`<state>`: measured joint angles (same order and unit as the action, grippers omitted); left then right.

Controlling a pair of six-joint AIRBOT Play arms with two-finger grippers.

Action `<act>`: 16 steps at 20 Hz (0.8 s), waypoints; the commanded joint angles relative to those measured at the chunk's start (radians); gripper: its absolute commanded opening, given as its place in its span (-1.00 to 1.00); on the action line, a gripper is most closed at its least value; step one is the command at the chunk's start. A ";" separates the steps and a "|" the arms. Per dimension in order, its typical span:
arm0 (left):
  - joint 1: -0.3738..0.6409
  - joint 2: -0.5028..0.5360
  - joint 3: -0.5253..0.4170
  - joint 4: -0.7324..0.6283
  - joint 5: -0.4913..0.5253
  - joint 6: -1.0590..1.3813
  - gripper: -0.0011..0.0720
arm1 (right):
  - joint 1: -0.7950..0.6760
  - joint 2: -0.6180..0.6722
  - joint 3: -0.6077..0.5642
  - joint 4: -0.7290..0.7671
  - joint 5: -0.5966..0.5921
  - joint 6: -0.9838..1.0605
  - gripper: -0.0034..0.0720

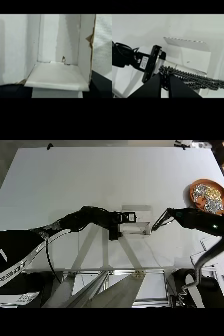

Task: Fold the box and place the chain.

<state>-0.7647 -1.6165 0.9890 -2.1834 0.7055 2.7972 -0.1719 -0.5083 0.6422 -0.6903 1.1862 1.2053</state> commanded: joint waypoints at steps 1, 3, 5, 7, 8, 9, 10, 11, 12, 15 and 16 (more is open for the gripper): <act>0.000 -0.001 0.000 0.000 0.000 0.000 -0.22 | 0.168 -0.153 0.000 -0.081 -0.056 -0.025 -0.87; 0.000 -0.001 0.000 0.000 0.000 0.000 -0.22 | 0.301 -0.270 0.000 -0.176 -0.090 0.006 -0.87; 0.000 -0.001 0.000 0.000 0.000 0.000 -0.22 | 0.426 -0.346 0.000 -0.274 -0.197 0.070 -0.87; 0.000 -0.001 0.000 0.000 0.000 0.000 -0.22 | 0.519 -0.391 0.002 -0.346 -0.282 0.127 -0.87; 0.000 -0.001 0.000 0.000 0.000 0.000 -0.22 | 0.550 -0.404 0.002 -0.373 -0.304 0.148 -0.87; 0.000 -0.001 0.000 0.000 0.000 0.000 -0.22 | 0.574 -0.414 0.002 -0.407 -0.315 0.174 -0.87; 0.000 -0.001 0.000 0.000 0.000 0.000 -0.22 | 0.589 -0.422 0.002 -0.437 -0.317 0.195 -0.87; 0.000 -0.001 0.000 0.000 0.000 0.000 -0.22 | 0.598 -0.432 0.002 -0.458 -0.317 0.210 -0.87; 0.000 -0.001 0.000 0.000 0.000 0.000 -0.22 | 0.605 -0.445 0.002 -0.465 -0.317 0.212 -0.87; 0.000 -0.001 0.000 0.000 0.000 0.000 -0.22 | 0.609 -0.509 0.002 -0.465 -0.335 0.212 -0.87; 0.000 -0.001 0.000 0.000 0.000 0.000 -0.22 | 0.609 -0.533 0.002 -0.465 -0.338 0.212 -0.87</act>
